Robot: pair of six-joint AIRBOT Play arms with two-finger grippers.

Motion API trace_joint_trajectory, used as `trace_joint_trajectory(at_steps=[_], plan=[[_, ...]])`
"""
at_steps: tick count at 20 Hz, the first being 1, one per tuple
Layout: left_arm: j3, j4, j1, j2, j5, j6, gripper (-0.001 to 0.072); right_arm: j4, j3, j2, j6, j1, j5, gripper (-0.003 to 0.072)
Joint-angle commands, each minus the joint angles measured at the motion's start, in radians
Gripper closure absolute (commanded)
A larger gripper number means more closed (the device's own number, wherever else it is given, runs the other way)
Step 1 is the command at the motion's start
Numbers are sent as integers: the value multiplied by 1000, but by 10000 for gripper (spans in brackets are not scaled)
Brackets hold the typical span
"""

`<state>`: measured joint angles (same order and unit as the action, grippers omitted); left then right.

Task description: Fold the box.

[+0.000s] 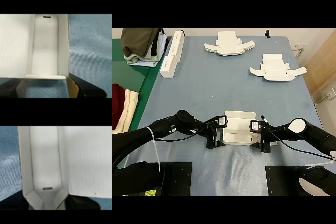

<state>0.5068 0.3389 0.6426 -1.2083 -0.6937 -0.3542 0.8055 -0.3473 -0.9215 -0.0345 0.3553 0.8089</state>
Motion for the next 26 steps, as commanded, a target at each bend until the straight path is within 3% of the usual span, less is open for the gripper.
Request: trace_joint_trajectory(at_steps=[1,6,14,16,19,20,21,26], plan=[[2,17,27,-1,6,8,15,-1,0,0,0,0,-3,140],[1,30,31,-1,71,88,15,-1,0,0,0,0,-3,141],[2,58,50,-1,85,110,16,-1,0,0,0,0,-3,141],[2,58,50,-1,85,109,137,-1,0,0,0,0,-3,140],[2,58,69,-1,96,109,146,-1,0,0,0,0,-3,140],[3,58,69,-2,96,109,269,-1,0,0,0,0,-3,140],[3,58,74,-3,98,110,307,-1,0,0,0,0,-3,141],[3,58,75,-3,99,110,305,-1,0,0,0,0,-3,140]])
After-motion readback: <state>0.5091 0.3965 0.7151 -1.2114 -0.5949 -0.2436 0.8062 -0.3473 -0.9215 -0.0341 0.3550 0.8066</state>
